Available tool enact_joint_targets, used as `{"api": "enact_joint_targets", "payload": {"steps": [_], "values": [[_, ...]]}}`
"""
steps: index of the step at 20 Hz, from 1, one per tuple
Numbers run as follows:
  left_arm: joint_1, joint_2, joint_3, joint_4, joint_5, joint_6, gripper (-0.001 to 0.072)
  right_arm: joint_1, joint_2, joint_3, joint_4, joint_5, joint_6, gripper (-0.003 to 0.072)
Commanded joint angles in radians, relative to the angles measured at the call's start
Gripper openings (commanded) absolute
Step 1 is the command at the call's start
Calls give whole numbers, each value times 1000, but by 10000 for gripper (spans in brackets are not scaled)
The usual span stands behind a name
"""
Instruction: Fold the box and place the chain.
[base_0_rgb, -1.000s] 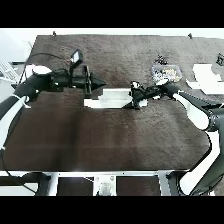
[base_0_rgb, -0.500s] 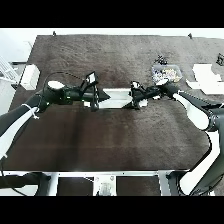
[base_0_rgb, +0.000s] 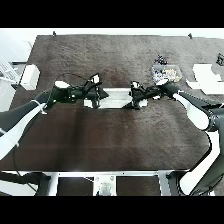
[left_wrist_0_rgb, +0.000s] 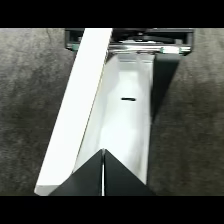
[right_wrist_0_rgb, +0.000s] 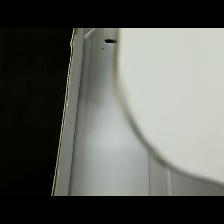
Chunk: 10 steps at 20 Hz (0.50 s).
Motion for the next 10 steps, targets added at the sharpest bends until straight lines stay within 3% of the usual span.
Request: {"api": "enact_joint_targets", "payload": {"steps": [1, 10], "values": [[0, -54, 79, 11, 47, 4, 19, 0, 0, 0, 0, 0, 0, 587], [81, -60, 100, 1, 46, -3, 19, 0, 0, 0, 0, 0, 0, 587]]}}
